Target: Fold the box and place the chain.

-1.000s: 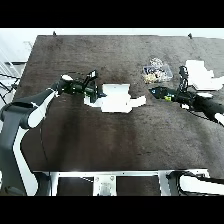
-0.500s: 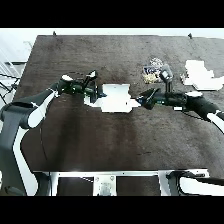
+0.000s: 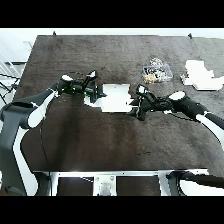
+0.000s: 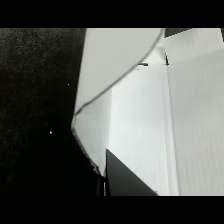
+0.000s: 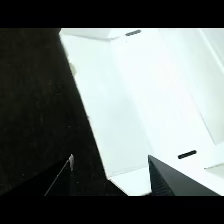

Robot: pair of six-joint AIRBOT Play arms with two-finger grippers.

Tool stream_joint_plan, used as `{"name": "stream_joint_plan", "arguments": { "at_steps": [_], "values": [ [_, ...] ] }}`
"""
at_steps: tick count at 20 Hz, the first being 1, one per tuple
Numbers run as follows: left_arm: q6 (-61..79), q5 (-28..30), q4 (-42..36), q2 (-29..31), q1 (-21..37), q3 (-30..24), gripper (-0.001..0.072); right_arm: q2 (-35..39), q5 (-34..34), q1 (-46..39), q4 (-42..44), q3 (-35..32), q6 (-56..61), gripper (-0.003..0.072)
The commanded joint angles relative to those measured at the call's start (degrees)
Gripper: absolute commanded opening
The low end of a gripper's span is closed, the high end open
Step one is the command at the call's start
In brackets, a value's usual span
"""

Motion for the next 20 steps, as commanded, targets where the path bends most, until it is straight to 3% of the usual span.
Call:
{"name": "stream_joint_plan", "arguments": {
  "at_steps": [1, 4, 11, 20],
  "values": [
    [0.0, 0.0, 0.0, 0.0, 0.0, 0.0, 0.002, 0.0, -2.4, 2.3, -4.9, 0.0, 0.1, 0.0569],
    [0.0, 0.0, 0.0, 0.0, 0.0, 0.0, 0.002, 0.0, -7.3, 4.0, -9.5, -0.2, 0.8, 0.0569],
    [0.0, 0.0, 0.0, 0.0, 0.0, 0.0, 0.002, -0.9, -20.5, 7.1, -9.1, -0.4, -1.0, 0.0569],
    [0.0, -0.1, 0.0, 0.0, 0.0, 0.0, 0.002, -0.5, -20.8, 6.5, -3.5, 1.0, -2.4, 0.0569]
  ]
}}
